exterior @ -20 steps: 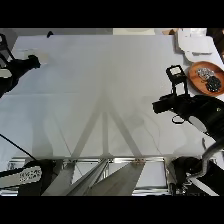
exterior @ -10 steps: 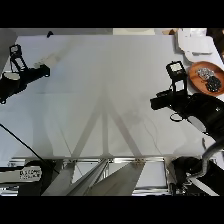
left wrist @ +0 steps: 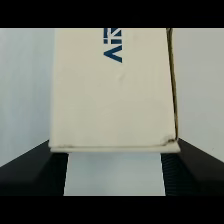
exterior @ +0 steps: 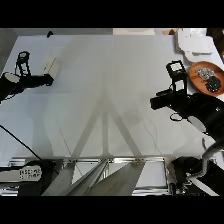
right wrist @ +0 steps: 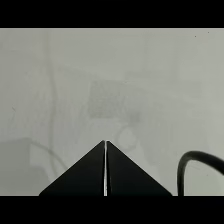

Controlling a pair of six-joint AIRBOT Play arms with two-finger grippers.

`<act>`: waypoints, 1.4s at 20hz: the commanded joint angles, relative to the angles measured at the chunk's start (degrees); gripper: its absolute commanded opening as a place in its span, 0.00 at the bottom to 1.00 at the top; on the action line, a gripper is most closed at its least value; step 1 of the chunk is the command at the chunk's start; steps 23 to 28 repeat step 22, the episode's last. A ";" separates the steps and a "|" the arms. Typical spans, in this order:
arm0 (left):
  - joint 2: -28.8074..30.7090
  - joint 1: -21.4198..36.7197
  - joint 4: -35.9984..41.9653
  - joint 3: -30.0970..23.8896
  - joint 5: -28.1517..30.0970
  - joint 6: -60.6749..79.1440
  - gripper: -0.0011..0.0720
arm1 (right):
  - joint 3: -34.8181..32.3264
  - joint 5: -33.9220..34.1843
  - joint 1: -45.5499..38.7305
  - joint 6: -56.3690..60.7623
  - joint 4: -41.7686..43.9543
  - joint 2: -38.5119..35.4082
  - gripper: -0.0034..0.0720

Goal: Fold the box and place the chain.

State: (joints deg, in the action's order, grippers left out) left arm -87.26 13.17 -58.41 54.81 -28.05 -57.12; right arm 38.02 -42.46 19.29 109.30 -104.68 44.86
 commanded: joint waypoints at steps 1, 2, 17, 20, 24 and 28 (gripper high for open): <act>0.42 0.50 -7.15 0.04 -4.24 -5.03 0.74 | 0.07 0.09 -0.02 -0.02 0.00 0.04 0.07; 1.20 0.50 -8.81 0.04 -4.68 -4.83 0.85 | 0.07 0.09 -0.02 -0.02 0.00 0.04 0.07; 20.48 0.48 -13.42 0.04 -8.48 -4.85 0.98 | 0.07 0.09 -0.02 -0.02 0.00 0.04 0.07; 20.96 0.50 -13.42 0.04 -8.46 -4.85 0.98 | 0.07 0.09 -0.02 -0.02 0.00 0.04 0.07; 20.96 0.48 -13.40 0.04 -8.44 -4.85 0.98 | 0.07 0.09 -0.02 -0.02 0.00 0.02 0.07; 20.96 0.48 -13.40 0.04 -8.44 -4.85 0.98 | 0.07 0.09 -0.02 -0.02 0.00 0.02 0.07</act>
